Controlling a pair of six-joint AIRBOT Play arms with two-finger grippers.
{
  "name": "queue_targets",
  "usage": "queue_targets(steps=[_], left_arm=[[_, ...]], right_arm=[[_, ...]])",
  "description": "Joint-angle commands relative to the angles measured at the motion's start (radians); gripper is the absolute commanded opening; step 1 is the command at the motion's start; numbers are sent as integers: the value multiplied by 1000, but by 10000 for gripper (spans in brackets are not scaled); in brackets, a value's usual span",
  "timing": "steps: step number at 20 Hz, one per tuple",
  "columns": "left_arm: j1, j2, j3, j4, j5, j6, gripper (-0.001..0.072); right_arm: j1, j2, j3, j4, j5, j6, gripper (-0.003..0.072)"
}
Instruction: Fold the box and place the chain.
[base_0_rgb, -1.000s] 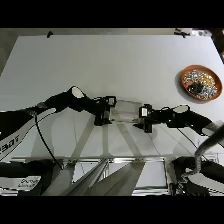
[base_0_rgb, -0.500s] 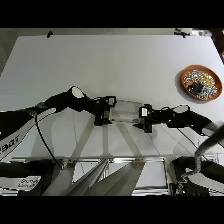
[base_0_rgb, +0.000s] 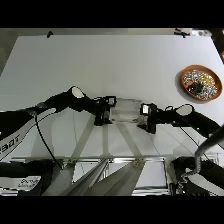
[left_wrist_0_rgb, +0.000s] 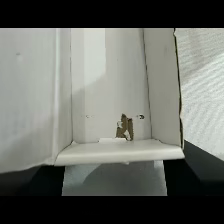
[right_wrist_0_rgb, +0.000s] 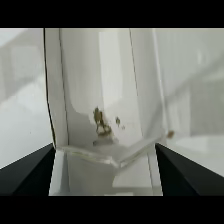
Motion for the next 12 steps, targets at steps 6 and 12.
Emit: queue_targets(steps=[6,12], left_arm=[[0,0,0,0,-1,0,366],[0,0,0,1,0,0,366]], right_arm=[[0,451,3,-406,116,598,329],[0,446,3,189,-19,499,9]])
